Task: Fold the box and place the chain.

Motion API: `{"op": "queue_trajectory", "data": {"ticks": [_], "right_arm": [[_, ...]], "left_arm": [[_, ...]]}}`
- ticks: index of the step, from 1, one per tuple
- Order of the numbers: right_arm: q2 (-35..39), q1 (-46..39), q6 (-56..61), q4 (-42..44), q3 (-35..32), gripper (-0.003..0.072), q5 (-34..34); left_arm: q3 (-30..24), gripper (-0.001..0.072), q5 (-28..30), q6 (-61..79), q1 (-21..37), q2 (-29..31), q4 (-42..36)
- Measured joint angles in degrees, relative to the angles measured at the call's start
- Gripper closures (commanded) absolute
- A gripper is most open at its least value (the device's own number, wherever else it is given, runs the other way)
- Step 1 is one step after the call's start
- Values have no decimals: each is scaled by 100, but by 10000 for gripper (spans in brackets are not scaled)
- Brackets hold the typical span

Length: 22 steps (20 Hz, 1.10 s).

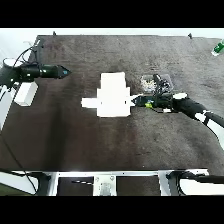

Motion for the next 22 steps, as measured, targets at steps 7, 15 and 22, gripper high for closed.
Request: {"op": "queue_trajectory", "data": {"ticks": [7,15,22], "right_arm": [[-101,341,-26,15,0,679,-328],[-107,380,-20,13,0,678,-391],[-107,389,-20,11,0,678,-387]], "left_arm": [[1134,287,-1113,-282,-173,-1012,146],[1294,218,-1690,-125,-785,-1602,146],[1375,220,-1523,-85,-1097,-1937,15]]}}
